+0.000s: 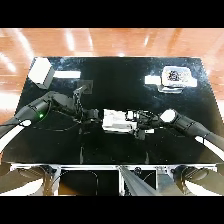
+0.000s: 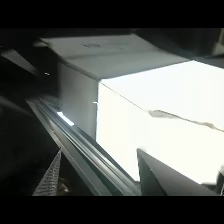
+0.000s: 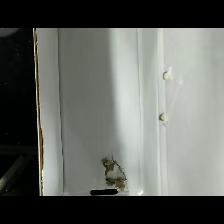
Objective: Fold the box and place the chain.
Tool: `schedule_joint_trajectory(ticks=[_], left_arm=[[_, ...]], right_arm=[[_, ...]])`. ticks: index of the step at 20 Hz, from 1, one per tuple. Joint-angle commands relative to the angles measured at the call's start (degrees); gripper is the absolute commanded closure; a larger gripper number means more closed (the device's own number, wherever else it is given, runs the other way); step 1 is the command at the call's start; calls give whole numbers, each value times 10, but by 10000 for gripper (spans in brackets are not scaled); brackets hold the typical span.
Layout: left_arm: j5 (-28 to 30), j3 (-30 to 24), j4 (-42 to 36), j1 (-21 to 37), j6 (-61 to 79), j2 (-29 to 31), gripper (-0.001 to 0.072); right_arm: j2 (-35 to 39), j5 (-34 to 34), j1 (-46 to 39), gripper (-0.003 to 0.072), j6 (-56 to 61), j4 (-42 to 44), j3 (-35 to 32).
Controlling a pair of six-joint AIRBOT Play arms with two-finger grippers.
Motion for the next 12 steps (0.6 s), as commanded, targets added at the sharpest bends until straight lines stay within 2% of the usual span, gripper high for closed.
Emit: schedule_joint_trajectory(ticks=[1,12], left_arm=[[-1,12,-2,-5,0,1,127],[-11,17,-1,-46,2,1,124]], right_arm=[[0,0,0,137,0,0,0],[0,0,0,138,0,0,0]])
